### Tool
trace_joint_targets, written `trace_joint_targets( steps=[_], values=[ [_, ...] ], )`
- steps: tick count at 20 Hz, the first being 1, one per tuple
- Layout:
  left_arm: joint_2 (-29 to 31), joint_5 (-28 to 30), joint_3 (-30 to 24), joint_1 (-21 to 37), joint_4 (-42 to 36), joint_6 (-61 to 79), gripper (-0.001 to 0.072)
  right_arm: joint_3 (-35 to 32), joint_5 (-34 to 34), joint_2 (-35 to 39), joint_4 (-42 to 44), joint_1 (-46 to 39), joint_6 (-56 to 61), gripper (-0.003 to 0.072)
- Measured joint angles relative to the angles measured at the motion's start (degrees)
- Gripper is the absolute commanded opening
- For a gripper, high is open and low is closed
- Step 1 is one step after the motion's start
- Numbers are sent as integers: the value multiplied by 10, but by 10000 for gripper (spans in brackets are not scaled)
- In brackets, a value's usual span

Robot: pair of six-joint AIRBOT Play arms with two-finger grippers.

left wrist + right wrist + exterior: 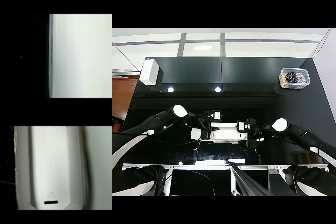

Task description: Fold the box and place the chain.

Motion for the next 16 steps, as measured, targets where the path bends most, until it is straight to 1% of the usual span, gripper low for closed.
trace_joint_targets(
  steps=[6,7,8,9,10,11,14,15,16],
  values=[
    [0,-1,0,0,0,-12,32,0,-1,0,-1,0,0,429],
    [2,-2,1,0,2,-19,72,0,-2,0,-1,0,0,428],
    [7,-5,3,1,8,-30,257,0,-2,0,0,0,0,428],
    [15,-7,5,1,16,-43,520,0,-2,0,0,0,1,428],
    [26,-9,8,2,27,-59,681,0,-3,0,0,0,1,428],
    [42,-15,10,4,45,-78,706,0,-3,0,0,0,1,429],
    [109,-50,20,15,123,-162,703,0,-3,0,-1,0,1,428],
    [135,-68,22,19,156,-197,680,0,-3,0,-1,0,1,428],
    [160,-87,23,24,188,-238,635,0,-2,0,-1,0,1,429]
  ],
)
